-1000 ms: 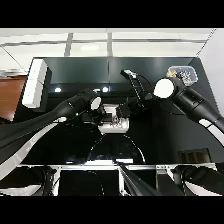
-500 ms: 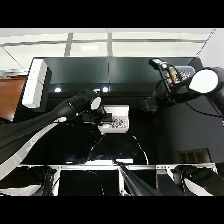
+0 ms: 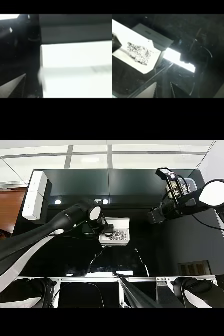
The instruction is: Fold the box and place the chain.
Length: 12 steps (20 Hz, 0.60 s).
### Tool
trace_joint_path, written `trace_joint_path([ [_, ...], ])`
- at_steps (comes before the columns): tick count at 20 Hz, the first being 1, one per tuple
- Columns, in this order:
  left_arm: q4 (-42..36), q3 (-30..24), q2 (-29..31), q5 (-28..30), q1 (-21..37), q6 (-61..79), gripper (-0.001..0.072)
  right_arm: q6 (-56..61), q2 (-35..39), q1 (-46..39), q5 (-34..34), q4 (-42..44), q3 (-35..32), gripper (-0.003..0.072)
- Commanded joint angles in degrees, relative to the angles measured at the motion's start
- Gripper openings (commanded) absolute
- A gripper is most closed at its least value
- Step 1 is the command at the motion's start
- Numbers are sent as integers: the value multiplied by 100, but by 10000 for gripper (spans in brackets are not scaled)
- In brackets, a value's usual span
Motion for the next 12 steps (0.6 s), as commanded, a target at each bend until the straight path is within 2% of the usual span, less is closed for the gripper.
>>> trace_joint_path([
  [1, 748, -22, 658, -203, -96, 450, 651, -46, 7, -7, -118, -122, -2, 204],
  [4, 1298, -682, 1578, -125, 273, 804, 648, -46, 7, -7, -155, -271, -2, 204],
  [6, 981, -1279, 2048, -50, 1119, 1036, 648, -46, 7, -7, -227, -382, -2, 204],
  [7, 448, -1600, 2262, 212, 1609, 1447, 647, -46, 7, -7, -275, -404, -2, 204],
  [9, -1259, -2153, 2507, 931, 2356, 3289, 646, -44, 4, -7, -402, -442, -2, 204],
  [10, -2218, -2345, 2514, 1058, 2610, 4817, 617, -44, 4, -4, -472, -442, -2, 203],
  [12, -3134, -2546, 2459, 970, 2726, 7825, 620, -46, 4, -2, -595, -444, -2, 203],
])
